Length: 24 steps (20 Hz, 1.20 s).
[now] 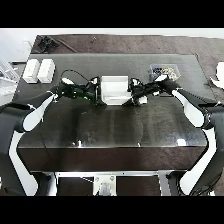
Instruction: Fold the box and place the chain.
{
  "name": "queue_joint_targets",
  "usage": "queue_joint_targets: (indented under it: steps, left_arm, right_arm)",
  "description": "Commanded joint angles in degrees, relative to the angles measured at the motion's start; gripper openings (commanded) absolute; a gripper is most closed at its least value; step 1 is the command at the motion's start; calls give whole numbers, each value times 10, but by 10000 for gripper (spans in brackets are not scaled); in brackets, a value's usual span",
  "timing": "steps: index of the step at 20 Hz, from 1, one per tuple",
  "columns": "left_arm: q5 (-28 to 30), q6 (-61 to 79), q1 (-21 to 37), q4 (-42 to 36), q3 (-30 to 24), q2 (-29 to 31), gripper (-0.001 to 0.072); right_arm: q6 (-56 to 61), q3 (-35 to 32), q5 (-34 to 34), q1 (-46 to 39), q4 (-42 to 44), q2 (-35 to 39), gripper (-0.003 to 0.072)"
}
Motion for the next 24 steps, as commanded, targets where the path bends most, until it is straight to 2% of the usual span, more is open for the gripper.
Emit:
queue_joint_targets:
  steps: [1, 24]
  left_arm:
    - [4, 0, 0, 0, 0, 0, 524]
    - [6, 0, 0, -1, 0, 0, 524]
  right_arm:
    - [0, 0, 0, 0, 1, 0, 564]
    - [21, 0, 11, 1, 3, 0, 564]
